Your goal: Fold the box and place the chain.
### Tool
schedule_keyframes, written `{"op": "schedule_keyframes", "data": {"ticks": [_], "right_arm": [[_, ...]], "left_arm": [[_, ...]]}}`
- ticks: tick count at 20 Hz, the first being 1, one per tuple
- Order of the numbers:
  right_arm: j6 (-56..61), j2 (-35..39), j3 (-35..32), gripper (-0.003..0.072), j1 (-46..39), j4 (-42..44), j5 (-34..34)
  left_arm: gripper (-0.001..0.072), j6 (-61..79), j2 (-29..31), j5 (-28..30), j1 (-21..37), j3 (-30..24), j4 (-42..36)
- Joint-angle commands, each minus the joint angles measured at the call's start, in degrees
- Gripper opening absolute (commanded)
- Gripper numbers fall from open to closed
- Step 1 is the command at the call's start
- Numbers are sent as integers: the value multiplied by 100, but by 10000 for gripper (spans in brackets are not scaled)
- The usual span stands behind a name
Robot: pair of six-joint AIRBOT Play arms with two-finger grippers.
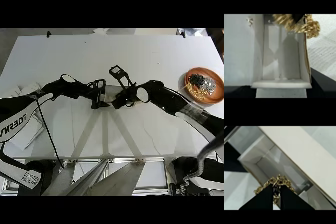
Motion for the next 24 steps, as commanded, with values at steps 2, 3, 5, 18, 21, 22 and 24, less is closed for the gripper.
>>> {"op": "schedule_keyframes", "data": {"ticks": [2, 3, 5, 18, 21, 22, 24], "right_arm": [[682, -236, 4, 17, 2, -490, -507], [686, -236, 4, 17, 2, -507, -522], [680, -221, 4, 32, 2, -501, -494], [-505, 1569, 9, 317, -511, -2437, 1899], [-2035, 1469, 9, 367, -1204, -2105, 2323], [-2570, 1432, 9, 382, -1462, -1932, 2302], [-3991, 1370, 7, 416, -2052, -1180, 2256]], "left_arm": [[513, 15, 4, -2, -2, 7, 4], [513, 15, 4, -4, -2, 7, 4], [513, 15, 4, -2, -2, 7, 4], [513, 15, 4, -4, -2, 7, 4], [513, 15, 4, -4, -2, 7, 4], [513, 15, 4, -2, -2, 7, 4], [513, 15, 4, -4, -2, 7, 4]]}}
